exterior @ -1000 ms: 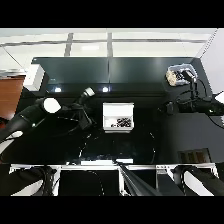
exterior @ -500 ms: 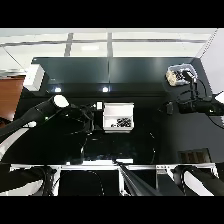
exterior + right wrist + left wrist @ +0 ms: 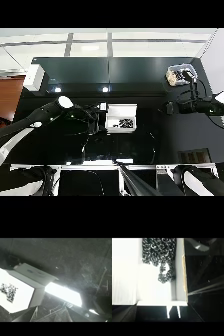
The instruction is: Fold the box and place the chain.
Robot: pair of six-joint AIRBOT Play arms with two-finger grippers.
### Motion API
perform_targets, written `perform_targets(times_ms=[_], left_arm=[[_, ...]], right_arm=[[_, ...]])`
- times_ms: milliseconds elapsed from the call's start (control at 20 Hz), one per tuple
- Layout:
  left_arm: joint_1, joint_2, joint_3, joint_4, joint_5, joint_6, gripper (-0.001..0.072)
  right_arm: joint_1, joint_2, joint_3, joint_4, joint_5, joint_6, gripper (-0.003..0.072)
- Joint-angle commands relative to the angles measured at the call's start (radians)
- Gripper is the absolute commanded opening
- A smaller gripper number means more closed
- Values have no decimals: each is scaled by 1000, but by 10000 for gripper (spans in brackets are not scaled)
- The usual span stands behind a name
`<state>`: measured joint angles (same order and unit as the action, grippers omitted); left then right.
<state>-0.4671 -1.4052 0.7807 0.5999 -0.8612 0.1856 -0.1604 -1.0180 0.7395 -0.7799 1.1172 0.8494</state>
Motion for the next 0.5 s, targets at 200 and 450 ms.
perform_targets(times_ms=[200,450], left_arm=[[-31,-10,2,-13,73,6,459],[-31,-10,2,-13,72,6,459]], right_arm=[[106,-5,0,136,-217,68,716],[306,-136,5,266,-440,42,708]])
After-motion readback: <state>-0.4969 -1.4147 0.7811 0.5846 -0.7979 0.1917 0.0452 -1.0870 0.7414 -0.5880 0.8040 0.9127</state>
